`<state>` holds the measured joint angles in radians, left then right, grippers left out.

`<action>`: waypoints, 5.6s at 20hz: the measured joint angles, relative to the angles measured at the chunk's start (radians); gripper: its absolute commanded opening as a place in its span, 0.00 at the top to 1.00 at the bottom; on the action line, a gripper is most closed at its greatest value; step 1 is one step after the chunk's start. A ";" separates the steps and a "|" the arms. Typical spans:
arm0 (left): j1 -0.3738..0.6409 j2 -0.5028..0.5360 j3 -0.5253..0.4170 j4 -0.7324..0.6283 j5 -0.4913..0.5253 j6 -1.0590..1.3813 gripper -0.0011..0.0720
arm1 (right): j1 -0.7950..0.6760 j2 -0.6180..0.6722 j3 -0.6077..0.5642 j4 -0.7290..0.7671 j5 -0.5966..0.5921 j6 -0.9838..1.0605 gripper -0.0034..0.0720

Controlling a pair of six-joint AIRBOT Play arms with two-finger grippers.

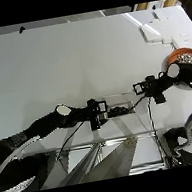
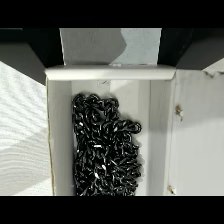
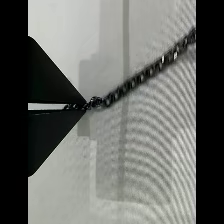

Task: Fold the box and place the chain.

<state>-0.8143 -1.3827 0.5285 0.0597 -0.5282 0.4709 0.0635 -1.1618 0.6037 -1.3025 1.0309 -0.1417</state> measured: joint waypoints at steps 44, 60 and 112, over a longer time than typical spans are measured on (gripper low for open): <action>0.000 0.000 0.000 0.000 0.000 0.000 0.61 | -0.040 0.012 0.074 -0.035 0.064 0.072 0.72; 0.000 0.000 0.000 0.000 0.000 0.000 0.61 | -0.043 0.007 0.074 -0.019 0.135 0.026 0.93; 0.000 0.000 0.000 0.000 -0.004 0.000 0.61 | 0.044 0.045 -0.105 0.132 -0.191 -0.043 0.72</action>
<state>-0.8143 -1.3827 0.5285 0.0601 -0.5320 0.4709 0.1074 -1.1168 0.4984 -1.1702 0.8402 -0.1844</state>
